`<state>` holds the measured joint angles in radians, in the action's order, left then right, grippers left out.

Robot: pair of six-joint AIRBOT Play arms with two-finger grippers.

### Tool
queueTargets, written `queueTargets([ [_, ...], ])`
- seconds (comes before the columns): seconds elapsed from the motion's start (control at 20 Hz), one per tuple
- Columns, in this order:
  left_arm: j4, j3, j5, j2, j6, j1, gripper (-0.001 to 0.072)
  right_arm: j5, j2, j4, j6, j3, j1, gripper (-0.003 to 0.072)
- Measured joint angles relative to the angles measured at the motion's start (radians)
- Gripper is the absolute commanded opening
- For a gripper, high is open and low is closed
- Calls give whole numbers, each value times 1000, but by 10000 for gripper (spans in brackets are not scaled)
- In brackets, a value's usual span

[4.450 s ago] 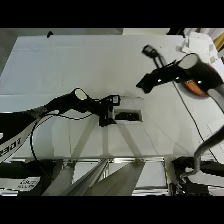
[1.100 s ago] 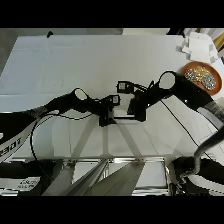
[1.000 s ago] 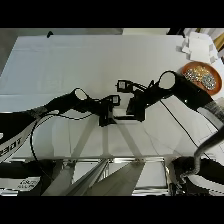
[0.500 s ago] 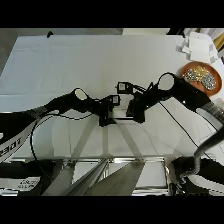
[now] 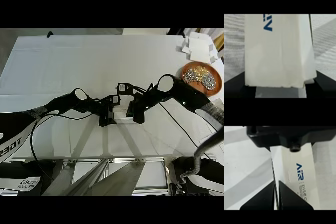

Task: Fold the box and place the chain.

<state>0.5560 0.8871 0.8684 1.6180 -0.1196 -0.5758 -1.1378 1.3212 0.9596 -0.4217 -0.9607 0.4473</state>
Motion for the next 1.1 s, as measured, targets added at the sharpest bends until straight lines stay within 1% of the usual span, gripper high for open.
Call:
queueTargets([
  [1.1,1,0,0,0,-3,0,272,58,0,-3,-26,14,20,44],
])
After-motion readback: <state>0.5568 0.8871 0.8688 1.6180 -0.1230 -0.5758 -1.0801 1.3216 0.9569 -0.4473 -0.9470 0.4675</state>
